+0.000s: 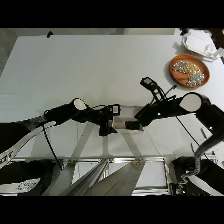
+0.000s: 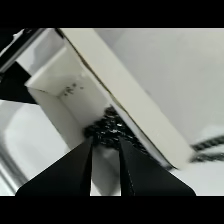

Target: Fold the box and place the chain.

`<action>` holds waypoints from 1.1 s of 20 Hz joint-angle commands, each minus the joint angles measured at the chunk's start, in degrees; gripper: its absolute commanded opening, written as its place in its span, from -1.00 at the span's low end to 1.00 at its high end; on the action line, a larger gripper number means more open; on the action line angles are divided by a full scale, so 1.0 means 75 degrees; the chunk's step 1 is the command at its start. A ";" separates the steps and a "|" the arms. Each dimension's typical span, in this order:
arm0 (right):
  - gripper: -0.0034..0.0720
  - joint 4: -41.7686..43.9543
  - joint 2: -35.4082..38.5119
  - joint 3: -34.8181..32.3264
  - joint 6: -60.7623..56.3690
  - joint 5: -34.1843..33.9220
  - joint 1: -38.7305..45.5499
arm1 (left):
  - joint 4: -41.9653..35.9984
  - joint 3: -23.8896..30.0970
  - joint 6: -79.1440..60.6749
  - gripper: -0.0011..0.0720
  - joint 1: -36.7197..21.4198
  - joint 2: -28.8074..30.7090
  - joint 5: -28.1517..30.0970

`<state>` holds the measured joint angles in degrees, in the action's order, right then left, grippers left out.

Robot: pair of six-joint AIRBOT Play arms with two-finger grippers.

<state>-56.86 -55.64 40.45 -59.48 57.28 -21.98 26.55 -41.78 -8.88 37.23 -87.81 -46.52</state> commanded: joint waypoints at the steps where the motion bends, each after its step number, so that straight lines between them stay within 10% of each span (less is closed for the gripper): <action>1: -0.40 -0.2299 0.0347 0.0790 -0.0991 0.0583 -0.0006 | 0.0003 0.0000 0.0000 -0.22 0.0000 0.0006 -0.0003; 12: -0.36 -0.4645 0.0029 0.1113 -0.3497 -0.1239 0.0813 | 0.0003 0.0000 -0.0003 -0.22 0.0000 0.0006 -0.0003; 22: 0.25 -0.5249 -0.4033 0.3692 -0.3209 0.0172 0.1265 | 0.0003 0.0000 0.0000 -0.22 0.0000 0.0006 -0.0003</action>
<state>-94.15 -77.97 62.81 -83.85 53.58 -12.82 26.55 -41.78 -8.88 37.23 -87.81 -46.54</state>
